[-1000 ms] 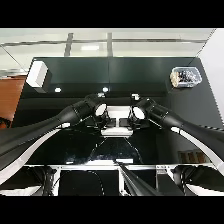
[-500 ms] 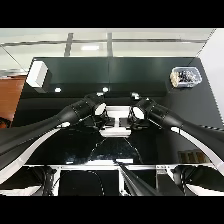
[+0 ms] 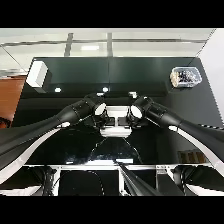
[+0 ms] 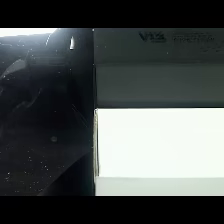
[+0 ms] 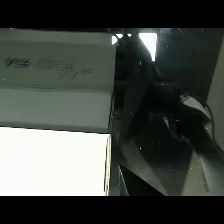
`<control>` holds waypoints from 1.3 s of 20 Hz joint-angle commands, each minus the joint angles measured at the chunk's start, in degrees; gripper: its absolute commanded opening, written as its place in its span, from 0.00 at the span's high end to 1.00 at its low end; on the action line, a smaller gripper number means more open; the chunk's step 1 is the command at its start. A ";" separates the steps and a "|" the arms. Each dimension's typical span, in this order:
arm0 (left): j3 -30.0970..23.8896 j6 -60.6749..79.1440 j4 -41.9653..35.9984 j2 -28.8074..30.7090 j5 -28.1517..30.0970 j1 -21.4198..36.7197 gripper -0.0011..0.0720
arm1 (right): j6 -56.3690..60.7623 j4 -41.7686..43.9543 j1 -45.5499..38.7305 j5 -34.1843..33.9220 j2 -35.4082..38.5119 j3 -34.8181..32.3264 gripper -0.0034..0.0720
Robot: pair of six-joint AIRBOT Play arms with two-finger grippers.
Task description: Fold the box and place the chain.
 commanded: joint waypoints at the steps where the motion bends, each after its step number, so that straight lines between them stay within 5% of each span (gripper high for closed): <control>1: 0.02 -0.02 0.00 0.02 -0.07 0.02 0.95 | 1.97 -3.26 1.66 1.03 -0.98 0.24 0.64; 7: 0.02 -0.02 0.00 0.02 -0.66 0.02 0.95 | 4.20 -4.04 1.62 1.18 -1.03 0.24 0.64; 11: 0.02 -0.02 0.00 0.02 -0.66 0.02 0.95 | 3.54 -3.41 1.66 1.14 -1.03 0.24 0.94; 18: 0.02 -0.02 0.00 0.00 -0.48 0.02 0.95 | 3.54 -3.45 1.62 1.62 -0.94 0.26 0.93; 20: 0.02 -0.02 0.00 0.02 -0.50 0.02 0.95 | 3.48 -3.85 1.57 1.81 -0.48 0.52 0.45; 21: 0.02 -0.02 0.00 0.02 -0.57 0.02 0.95 | 2.27 -4.61 1.57 3.23 0.09 0.83 0.36; 26: 0.02 -0.02 0.13 0.02 -0.39 0.02 0.95 | -7.96 -6.38 0.15 8.11 11.65 2.60 0.36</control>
